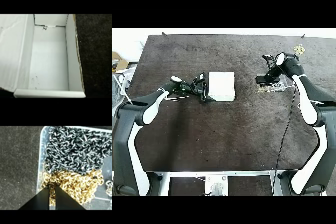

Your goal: Fold the box and place the chain.

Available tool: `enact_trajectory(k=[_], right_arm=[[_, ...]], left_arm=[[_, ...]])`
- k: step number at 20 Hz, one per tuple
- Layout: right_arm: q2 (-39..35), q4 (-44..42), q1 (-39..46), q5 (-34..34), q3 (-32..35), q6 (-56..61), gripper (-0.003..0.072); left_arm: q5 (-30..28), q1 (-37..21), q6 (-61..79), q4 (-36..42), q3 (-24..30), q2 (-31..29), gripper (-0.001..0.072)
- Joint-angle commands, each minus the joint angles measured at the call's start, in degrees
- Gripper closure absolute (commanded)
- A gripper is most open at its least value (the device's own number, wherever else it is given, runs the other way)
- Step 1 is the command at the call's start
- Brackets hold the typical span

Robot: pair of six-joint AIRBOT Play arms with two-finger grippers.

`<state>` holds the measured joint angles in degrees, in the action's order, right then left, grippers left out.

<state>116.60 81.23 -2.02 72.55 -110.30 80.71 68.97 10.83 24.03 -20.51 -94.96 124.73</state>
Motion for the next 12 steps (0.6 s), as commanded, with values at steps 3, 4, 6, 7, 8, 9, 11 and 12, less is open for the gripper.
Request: enact_trajectory(k=[3, 4, 6, 7, 8, 9, 11, 12], right_arm=[[-2.27, 0.81, 0.02, -0.11, -0.04, 0.04, 0.0666], [-3.19, 1.33, 0.02, -0.17, -0.04, 0.04, 0.0666], [-5.16, 2.54, 0.02, -0.09, -0.04, 0.04, 0.0682], [-6.16, 2.78, 0.02, -0.07, -0.04, 0.00, 0.0681], [-7.13, 2.75, 0.02, -0.09, -0.04, -0.11, 0.0682], [-8.15, 2.73, 0.02, -0.09, -0.04, -0.17, 0.0681], [-9.64, 2.78, 0.02, 0.20, -0.04, -0.17, 0.0682], [-10.03, 2.75, 0.02, 0.31, -0.04, -0.17, 0.0682]], left_arm=[[0.02, 0.00, 0.02, 0.00, -0.02, -0.02, 0.0250], [0.02, 0.00, 0.02, 0.00, -0.02, -0.02, 0.0251], [0.00, 0.00, 0.02, 0.00, -0.02, -0.02, 0.0251], [0.02, 0.00, 0.02, 0.00, -0.02, -0.02, 0.0251], [0.02, 0.00, 0.02, 0.00, -0.02, -0.02, 0.0251], [0.00, 0.00, 0.02, 0.00, -0.02, -0.02, 0.0251], [0.00, 0.00, 0.02, 0.00, -0.02, -0.02, 0.0251], [0.00, 0.00, 0.02, 0.00, -0.02, -0.02, 0.0251]])
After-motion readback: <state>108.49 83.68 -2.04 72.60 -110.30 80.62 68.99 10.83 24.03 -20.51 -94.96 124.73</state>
